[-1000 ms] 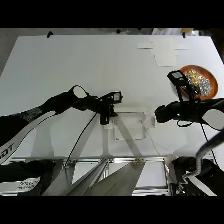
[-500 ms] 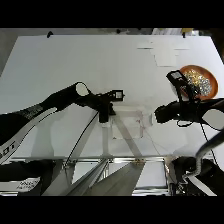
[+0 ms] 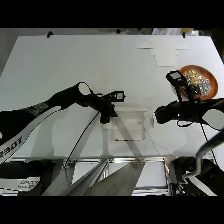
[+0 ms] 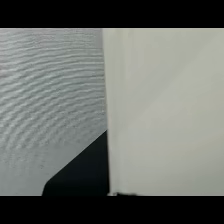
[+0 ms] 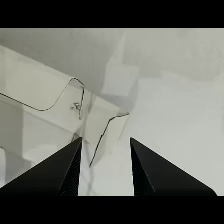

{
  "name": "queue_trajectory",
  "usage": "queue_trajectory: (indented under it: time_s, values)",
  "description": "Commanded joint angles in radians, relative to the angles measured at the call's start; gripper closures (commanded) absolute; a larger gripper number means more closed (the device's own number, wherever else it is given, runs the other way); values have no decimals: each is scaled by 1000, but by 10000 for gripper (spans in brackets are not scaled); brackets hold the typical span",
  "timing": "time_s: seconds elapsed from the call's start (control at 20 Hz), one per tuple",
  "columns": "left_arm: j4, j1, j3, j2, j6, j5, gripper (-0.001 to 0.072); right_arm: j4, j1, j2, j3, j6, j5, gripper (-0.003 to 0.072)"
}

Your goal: Fold the box and place the chain.

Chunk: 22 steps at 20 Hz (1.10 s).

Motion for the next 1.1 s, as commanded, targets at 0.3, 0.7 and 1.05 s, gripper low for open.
queue_trajectory:
  time_s: [0.3, 0.7, 1.05]
  values:
    - [43, 0, 1, -5, 0, 8, 708, 0, 1, 1, 0, -2, 2, 339]
    - [41, 0, 1, -5, 0, 8, 699, 0, 1, 1, 0, -13, 2, 340]
    - [40, 0, 1, -5, 0, 7, 699, 72, 1, 1, 0, -294, 5, 465]
